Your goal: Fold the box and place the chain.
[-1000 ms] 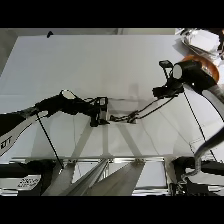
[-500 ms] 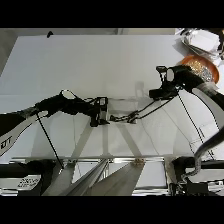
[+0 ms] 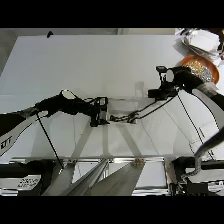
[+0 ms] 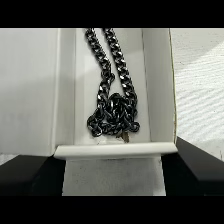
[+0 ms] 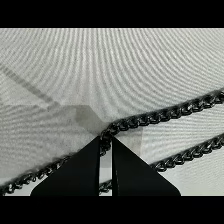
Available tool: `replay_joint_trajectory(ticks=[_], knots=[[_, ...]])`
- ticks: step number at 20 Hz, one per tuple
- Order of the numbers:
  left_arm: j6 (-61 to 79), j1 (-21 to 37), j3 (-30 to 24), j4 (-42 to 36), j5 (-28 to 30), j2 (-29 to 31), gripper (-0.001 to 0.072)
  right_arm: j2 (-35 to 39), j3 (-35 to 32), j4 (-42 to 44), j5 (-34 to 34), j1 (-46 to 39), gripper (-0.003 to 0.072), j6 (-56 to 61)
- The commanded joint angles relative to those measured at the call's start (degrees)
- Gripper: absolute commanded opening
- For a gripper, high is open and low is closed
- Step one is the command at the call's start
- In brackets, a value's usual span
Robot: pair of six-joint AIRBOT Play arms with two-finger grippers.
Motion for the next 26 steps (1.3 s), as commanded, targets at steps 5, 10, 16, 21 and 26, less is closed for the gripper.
replay_joint_trajectory(ticks=[5,10,16,21,26], knots=[[0.0,0.0,0.0,0.0,0.0,0.0,0.0274,6.4,-0.5,0.8,1.8,0.0,0.0022,-3.6],[0.0,0.0,0.0,0.0,0.0,0.0,0.0274,18.2,-0.5,0.9,3.3,3.1,0.0023,-6.4],[0.0,0.0,0.0,0.0,0.0,0.0,0.0274,30.9,-0.5,0.9,4.5,14.4,0.0023,-5.9],[0.0,0.0,0.0,0.0,0.0,0.0,0.0274,34.6,-0.5,0.5,4.2,26.6,0.0023,-3.2],[0.0,0.0,0.0,0.0,0.0,0.0,0.0274,34.6,-0.5,0.3,-2.3,35.6,0.0023,-0.1]])
